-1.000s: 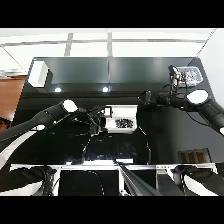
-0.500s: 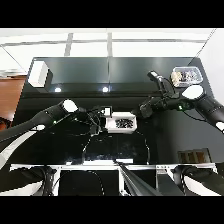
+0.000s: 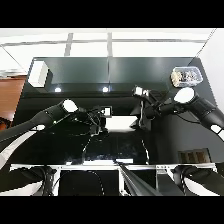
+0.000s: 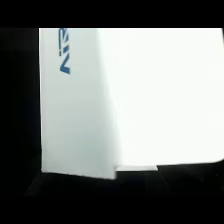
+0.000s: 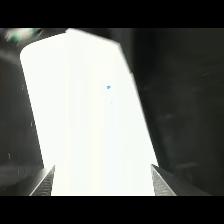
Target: Fold the box and place the chain.
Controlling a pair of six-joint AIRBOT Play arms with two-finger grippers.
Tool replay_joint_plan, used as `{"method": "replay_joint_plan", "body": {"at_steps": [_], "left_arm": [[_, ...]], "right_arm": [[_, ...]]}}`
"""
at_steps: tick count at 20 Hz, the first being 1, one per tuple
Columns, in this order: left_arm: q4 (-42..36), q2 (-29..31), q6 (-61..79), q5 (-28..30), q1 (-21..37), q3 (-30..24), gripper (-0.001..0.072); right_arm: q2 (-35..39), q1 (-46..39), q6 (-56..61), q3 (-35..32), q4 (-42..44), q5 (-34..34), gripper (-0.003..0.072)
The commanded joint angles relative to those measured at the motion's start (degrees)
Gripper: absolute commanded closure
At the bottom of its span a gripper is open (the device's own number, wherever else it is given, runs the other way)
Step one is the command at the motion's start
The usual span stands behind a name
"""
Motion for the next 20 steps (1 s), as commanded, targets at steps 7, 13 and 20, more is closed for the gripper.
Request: {"method": "replay_joint_plan", "body": {"at_steps": [7,13,20], "left_arm": [[0.0,0.0,0.0,0.0,0.0,0.0,0.0434],[0.0,0.0,0.0,0.0,0.0,0.0,0.0433],[0.0,0.0,0.0,0.0,0.0,0.0,0.0433]], "right_arm": [[0.0,2.3,-1.8,-0.9,-4.1,-4.6,-0.0034],[0.0,2.3,-0.8,-0.9,-4.1,-3.9,0.0375],[0.0,2.4,-0.2,-0.9,-4.0,-3.9,0.0424]]}}
